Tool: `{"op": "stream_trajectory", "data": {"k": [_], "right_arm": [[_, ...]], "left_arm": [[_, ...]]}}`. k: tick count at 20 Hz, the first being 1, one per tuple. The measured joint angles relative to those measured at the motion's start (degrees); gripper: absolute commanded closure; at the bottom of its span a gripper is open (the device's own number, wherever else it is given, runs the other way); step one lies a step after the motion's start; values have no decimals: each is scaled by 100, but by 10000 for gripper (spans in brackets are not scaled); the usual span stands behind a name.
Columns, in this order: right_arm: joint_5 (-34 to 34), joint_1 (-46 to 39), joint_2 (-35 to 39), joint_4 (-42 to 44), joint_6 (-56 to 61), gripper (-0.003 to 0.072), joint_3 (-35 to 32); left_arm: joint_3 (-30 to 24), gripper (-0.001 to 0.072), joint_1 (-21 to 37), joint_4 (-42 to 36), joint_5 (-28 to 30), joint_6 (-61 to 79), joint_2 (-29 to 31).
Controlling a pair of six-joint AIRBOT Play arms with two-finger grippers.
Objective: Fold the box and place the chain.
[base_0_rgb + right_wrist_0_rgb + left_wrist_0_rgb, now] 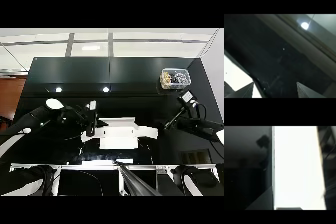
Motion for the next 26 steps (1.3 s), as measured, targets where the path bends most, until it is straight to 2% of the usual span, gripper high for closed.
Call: {"op": "stream_trajectory", "data": {"k": [3,4,5,9,10,11,13,17,19,23,26], "right_arm": [[24,376,-254,-378,-186,73,2],[26,533,-343,-544,-210,162,11],[31,713,-446,-778,-221,201,37],[177,1235,-863,-1897,365,197,492],[273,1303,-977,-2017,468,107,623],[365,1353,-1078,-2081,535,51,708],[415,1502,-1266,-2271,597,51,826],[-35,1860,-1458,-2664,680,51,920],[-17,1958,-1567,-2601,577,52,905],[461,2068,-1904,-1252,-592,52,798],[568,2116,-2151,-688,-1134,51,767]], "left_arm": [[-59,685,-249,109,579,221,31],[-105,685,-293,120,715,260,37],[-164,685,-326,144,815,295,37],[-297,684,-391,205,789,356,44],[-313,683,-398,208,752,358,44],[-323,684,-402,216,734,361,44],[-337,684,-409,227,704,369,46],[-361,685,-415,227,599,376,46],[-374,685,-415,232,608,376,46],[-387,685,-415,227,651,376,46],[-389,684,-415,225,831,374,46]]}}
